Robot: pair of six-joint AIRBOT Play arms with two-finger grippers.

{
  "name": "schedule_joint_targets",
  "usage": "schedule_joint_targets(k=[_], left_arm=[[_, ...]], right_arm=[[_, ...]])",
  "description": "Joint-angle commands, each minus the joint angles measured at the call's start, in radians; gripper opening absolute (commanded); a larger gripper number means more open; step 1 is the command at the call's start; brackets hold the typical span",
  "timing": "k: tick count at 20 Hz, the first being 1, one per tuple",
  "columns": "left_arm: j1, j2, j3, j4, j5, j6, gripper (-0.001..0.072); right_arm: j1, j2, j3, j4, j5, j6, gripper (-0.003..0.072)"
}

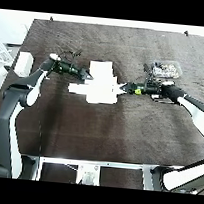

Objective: Fold the box and place the chain.

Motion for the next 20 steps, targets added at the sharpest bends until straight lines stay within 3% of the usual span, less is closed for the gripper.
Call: schedule_joint_targets(k=[1, 5, 6, 7, 8, 9, 20], left_arm=[[0.001, 0.0, 0.001, -0.011, 0.001, 0.02, 0.011], [0.001, 0.0, 0.001, -0.048, -0.019, 0.059, 0.0109], [0.001, 0.0, 0.001, -0.06, -0.03, 0.074, 0.0076], [0.001, 0.0, 0.001, -0.076, -0.04, 0.097, 0.0023], [0.001, 0.0, 0.001, -0.089, -0.056, 0.123, 0.0023], [0.001, 0.0, 0.001, -0.089, -0.065, 0.132, 0.0022], [0.0, 0.012, 0.001, -0.206, -0.153, 0.474, 0.0016]], right_arm=[[0.0, 0.0, 0.0, 0.001, 0.0, 0.001, 0.0006], [0.0, 0.0, 0.001, 0.002, 0.0, 0.001, 0.0006], [0.0, 0.0, 0.001, 0.002, 0.0, 0.001, 0.0008], [-0.001, 0.0, 0.001, 0.002, 0.001, 0.0, 0.0108], [-0.007, 0.0, 0.001, 0.002, 0.001, 0.0, 0.0247], [-0.016, 0.0, 0.001, 0.002, 0.001, 0.001, 0.0273], [-0.209, 0.027, 0.002, 0.078, 0.11, -0.054, 0.0273]])
